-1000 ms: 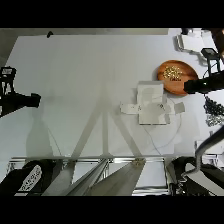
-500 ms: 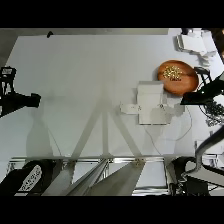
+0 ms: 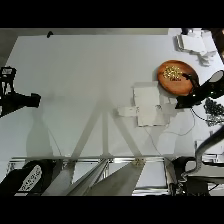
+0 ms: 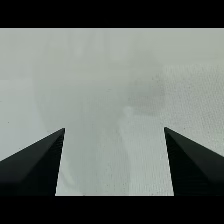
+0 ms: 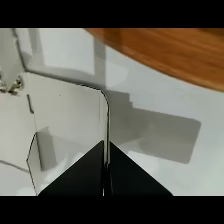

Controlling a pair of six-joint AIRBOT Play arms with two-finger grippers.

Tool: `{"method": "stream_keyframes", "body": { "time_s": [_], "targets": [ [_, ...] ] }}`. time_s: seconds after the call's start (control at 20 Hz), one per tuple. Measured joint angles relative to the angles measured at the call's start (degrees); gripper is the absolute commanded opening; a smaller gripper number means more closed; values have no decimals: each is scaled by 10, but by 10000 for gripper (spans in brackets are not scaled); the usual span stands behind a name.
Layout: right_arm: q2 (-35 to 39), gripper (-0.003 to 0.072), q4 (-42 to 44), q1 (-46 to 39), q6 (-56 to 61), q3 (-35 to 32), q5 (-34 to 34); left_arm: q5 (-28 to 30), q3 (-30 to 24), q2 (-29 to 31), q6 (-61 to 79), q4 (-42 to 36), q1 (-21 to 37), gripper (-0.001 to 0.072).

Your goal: Fold the box and place the chain.

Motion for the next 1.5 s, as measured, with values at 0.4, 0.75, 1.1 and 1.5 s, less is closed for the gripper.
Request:
{"method": "stream_keyframes", "body": {
  "time_s": [0.4,0.75,1.1,1.5],
  "targets": [
    [118,12,107,107,-66,-10,-61,0,0,0,0,0,0,701],
    [303,13,288,220,-185,-220,-270,0,0,0,0,0,0,701],
    [383,14,393,323,-234,-402,-524,0,0,0,0,0,0,701],
    [389,15,407,347,-242,-427,-586,0,0,0,0,0,0,701]
  ]
}}
